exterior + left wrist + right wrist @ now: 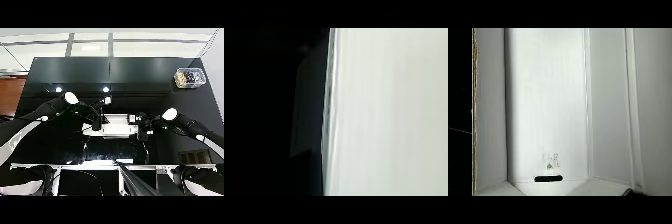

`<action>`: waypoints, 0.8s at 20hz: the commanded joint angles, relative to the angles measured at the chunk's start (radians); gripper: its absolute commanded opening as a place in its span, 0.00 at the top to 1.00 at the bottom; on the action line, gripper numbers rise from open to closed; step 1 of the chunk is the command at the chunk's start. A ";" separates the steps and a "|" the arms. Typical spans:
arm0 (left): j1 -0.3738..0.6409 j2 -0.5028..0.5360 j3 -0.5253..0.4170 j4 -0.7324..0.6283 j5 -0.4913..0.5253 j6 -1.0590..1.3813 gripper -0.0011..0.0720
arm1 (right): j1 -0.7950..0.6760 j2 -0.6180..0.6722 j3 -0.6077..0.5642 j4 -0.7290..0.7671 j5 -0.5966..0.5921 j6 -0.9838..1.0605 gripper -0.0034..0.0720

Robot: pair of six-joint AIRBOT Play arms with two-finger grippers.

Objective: Fold the box and place the chain.

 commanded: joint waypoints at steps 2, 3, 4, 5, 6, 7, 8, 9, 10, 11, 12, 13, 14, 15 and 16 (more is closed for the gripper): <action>0.000 0.000 0.000 0.001 0.001 -0.006 0.94 | 0.003 -0.011 0.000 -0.004 -0.006 0.000 0.01; 0.000 0.000 0.000 0.001 0.001 -0.006 0.94 | 0.003 -0.011 0.000 -0.005 -0.006 0.000 0.01; 0.000 0.000 0.000 0.001 0.001 -0.006 0.94 | 0.003 -0.011 0.000 -0.005 -0.006 0.000 0.01; 0.000 0.000 0.000 0.000 0.000 -0.007 0.94 | 0.003 -0.011 0.000 -0.005 -0.006 0.000 0.01; 0.000 0.000 0.000 0.001 0.000 -0.007 0.94 | 0.003 -0.011 0.000 -0.005 -0.006 0.000 0.03; 0.000 0.000 0.000 0.000 0.000 -0.007 0.94 | 0.003 -0.011 0.000 -0.005 -0.006 0.000 0.15; 0.000 0.000 0.000 0.000 0.000 -0.007 0.94 | 0.003 -0.011 0.000 -0.005 -0.006 0.000 0.25; 0.000 0.000 0.000 0.001 0.000 -0.007 0.94 | 0.003 -0.011 0.000 -0.005 -0.006 0.000 0.31; 0.001 0.000 0.000 0.001 -0.001 -0.011 0.88 | 0.003 -0.011 0.000 -0.005 -0.006 0.000 0.31; 0.002 0.004 0.003 0.001 0.000 -0.032 0.55 | 0.003 -0.011 0.000 -0.005 -0.006 0.000 0.31; 0.002 0.010 0.015 0.002 -0.001 -0.048 0.24 | 0.003 -0.011 0.000 -0.005 -0.006 0.000 0.31; 0.002 0.019 0.032 0.011 -0.008 -0.109 0.14 | 0.003 -0.011 0.000 -0.005 -0.006 0.000 0.31; 0.003 0.029 0.052 0.036 -0.042 -0.159 0.12 | 0.003 -0.011 0.000 -0.005 -0.006 0.000 0.31; 0.003 0.041 0.075 0.095 -0.093 -0.208 0.12 | 0.003 -0.011 0.000 -0.005 -0.006 0.000 0.31; 0.003 0.058 0.093 0.168 -0.140 -0.275 0.15 | 0.003 -0.011 0.000 -0.005 -0.006 0.000 0.31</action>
